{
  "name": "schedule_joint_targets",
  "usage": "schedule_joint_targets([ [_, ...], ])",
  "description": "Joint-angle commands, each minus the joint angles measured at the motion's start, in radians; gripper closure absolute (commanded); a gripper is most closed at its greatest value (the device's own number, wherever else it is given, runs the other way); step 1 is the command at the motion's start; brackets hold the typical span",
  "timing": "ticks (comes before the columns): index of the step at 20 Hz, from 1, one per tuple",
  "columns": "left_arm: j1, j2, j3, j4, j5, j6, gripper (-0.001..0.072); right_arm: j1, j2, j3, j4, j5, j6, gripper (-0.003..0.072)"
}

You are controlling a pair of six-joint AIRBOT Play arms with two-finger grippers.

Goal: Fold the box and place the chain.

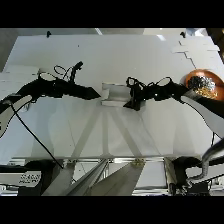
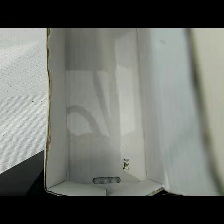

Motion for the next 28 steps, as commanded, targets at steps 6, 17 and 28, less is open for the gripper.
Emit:
schedule_joint_targets([
  [6,-0.002,-0.005,0.000,-0.026,0.009,0.024,0.0365,0.000,0.000,0.001,0.000,0.001,0.000,0.0227],
  [17,-0.044,-0.093,0.000,-0.182,0.030,0.028,0.0366,0.000,0.000,0.001,0.000,0.001,0.000,0.0227],
  [28,-0.054,-0.070,0.000,-0.108,0.124,0.028,0.0377,0.000,0.000,0.001,0.000,0.001,0.000,0.0227],
])
